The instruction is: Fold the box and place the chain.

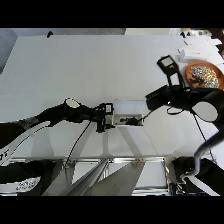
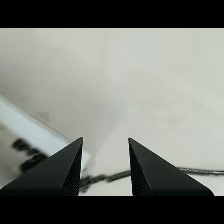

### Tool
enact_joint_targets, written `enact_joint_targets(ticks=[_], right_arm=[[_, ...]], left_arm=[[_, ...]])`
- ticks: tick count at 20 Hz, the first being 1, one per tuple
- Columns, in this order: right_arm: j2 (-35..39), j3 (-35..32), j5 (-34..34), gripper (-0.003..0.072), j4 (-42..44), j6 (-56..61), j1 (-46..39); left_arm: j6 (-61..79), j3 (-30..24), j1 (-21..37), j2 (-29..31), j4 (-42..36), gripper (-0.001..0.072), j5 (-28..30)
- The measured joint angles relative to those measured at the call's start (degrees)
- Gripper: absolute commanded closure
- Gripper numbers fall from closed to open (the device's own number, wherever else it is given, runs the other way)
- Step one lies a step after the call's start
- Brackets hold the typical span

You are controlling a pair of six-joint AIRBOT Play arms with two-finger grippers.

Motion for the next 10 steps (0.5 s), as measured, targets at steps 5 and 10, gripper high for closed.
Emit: enact_joint_targets(ticks=[5, 10], right_arm=[[-7.3, 0.8, 0.6, 0.0394, -4.7, 4.2, -9.1], [-17.3, 0.6, 2.5, 0.0277, -4.6, 5.4, -13.2]], left_arm=[[0.0, 0.0, 0.0, 0.0, 0.0, 0.0456, 0.0], [0.0, 0.0, 0.0, 0.0, 0.0, 0.0456, 0.0]])
